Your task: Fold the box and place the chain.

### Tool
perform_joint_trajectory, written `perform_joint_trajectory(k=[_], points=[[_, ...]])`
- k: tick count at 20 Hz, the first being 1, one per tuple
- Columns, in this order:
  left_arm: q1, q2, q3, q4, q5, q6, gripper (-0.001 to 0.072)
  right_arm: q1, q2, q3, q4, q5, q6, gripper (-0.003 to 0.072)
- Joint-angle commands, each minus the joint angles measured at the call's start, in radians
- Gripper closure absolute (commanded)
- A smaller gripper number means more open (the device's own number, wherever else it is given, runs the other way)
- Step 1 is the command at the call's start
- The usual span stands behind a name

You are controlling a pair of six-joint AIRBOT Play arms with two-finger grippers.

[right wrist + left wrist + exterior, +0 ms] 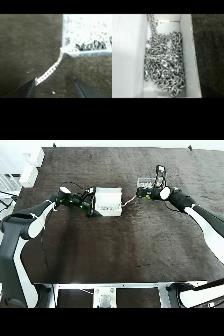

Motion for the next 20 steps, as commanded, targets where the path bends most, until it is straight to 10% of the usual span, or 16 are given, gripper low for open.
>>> perform_joint_trajectory(k=[1,6,10,20], points=[[0.001,0.0,0.0,0.0,0.001,0.0,0.0314,-0.024,-0.089,0.035,0.197,-0.052,-0.13,0.0149],[0.001,0.0,0.0,0.0,0.001,0.0,0.0314,0.0,-0.232,0.161,0.282,-0.053,-0.155,0.0206],[0.001,0.0,0.0,0.0,0.001,0.0,0.0314,0.009,-0.264,0.199,0.306,-0.058,-0.156,0.0677],[0.001,0.0,0.0,0.001,0.003,0.001,0.0314,0.118,0.318,0.134,0.128,0.08,-0.234,0.0679]])
